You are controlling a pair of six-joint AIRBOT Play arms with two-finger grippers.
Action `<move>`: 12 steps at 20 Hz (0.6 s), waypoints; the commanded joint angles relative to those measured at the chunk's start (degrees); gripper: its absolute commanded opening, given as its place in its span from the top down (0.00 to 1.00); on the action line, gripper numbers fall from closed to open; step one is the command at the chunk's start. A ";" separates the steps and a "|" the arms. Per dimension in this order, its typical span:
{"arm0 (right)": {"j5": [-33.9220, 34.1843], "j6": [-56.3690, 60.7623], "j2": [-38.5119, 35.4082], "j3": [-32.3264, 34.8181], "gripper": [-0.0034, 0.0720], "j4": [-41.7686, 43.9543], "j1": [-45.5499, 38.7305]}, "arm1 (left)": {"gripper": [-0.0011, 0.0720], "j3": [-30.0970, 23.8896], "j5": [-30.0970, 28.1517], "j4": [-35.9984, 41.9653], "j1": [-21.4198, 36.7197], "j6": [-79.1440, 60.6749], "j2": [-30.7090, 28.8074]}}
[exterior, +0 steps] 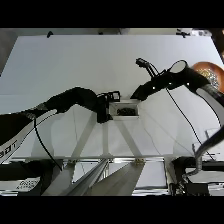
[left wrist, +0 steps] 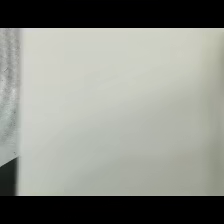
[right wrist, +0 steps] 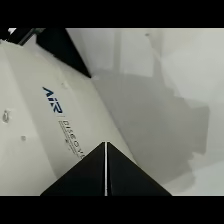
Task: Fold the box and place the chain.
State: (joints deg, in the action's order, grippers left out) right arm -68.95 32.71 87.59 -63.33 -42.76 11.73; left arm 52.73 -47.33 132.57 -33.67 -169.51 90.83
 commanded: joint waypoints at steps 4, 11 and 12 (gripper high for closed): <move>-1.99 -1.90 -4.87 -0.24 0.94 -5.05 1.90 | 0.51 0.02 -0.02 0.00 0.00 0.00 0.04; -2.40 -4.28 -7.45 -0.24 0.91 -13.86 10.05 | 0.51 0.02 -0.02 0.00 0.00 0.00 0.04; -2.80 -4.28 -7.48 -0.24 0.81 -14.05 10.95 | 0.51 0.02 -0.02 -0.02 0.02 0.00 0.04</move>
